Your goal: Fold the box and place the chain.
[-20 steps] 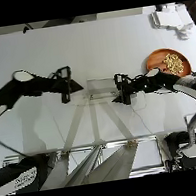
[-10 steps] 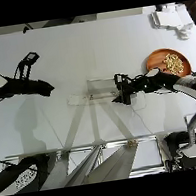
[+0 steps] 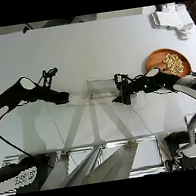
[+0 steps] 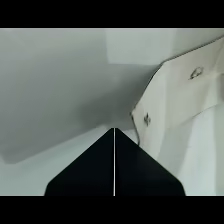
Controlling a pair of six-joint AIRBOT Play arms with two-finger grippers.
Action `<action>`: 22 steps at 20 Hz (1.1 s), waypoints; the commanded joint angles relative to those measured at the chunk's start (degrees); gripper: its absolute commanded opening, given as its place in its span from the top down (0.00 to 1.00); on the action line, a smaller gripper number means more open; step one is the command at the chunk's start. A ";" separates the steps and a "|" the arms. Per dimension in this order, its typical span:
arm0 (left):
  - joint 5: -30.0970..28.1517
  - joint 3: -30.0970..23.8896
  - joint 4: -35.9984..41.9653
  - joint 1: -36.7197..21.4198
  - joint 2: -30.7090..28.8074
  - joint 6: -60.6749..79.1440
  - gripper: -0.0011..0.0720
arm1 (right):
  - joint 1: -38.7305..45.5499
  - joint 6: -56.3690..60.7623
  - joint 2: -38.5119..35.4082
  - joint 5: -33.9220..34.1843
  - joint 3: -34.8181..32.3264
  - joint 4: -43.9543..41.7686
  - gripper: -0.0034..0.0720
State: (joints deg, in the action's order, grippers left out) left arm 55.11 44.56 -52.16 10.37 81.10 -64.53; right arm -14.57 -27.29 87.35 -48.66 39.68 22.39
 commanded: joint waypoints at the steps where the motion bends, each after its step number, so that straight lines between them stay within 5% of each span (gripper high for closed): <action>1: 1.29 -0.13 9.14 1.64 1.29 3.06 0.97 | 0.00 0.00 0.02 -0.02 0.02 0.00 0.44; 10: 1.68 -0.13 23.17 4.63 1.20 8.24 0.94 | 0.00 0.00 0.02 -0.02 0.02 0.00 0.44; 11: 1.64 -0.13 23.19 4.70 1.20 8.24 0.90 | 0.00 0.00 0.02 -0.02 0.02 0.00 0.44; 13: 1.73 -0.13 23.19 4.68 1.18 8.17 0.59 | 0.00 0.00 0.02 -0.02 0.02 0.00 0.44; 14: 1.73 -0.13 23.19 4.68 1.18 8.20 0.57 | 0.00 0.00 0.02 -0.02 0.02 0.00 0.44; 22: 1.62 -0.13 22.45 4.52 -1.92 9.31 0.61 | 0.00 0.00 0.02 -0.02 0.02 0.00 0.44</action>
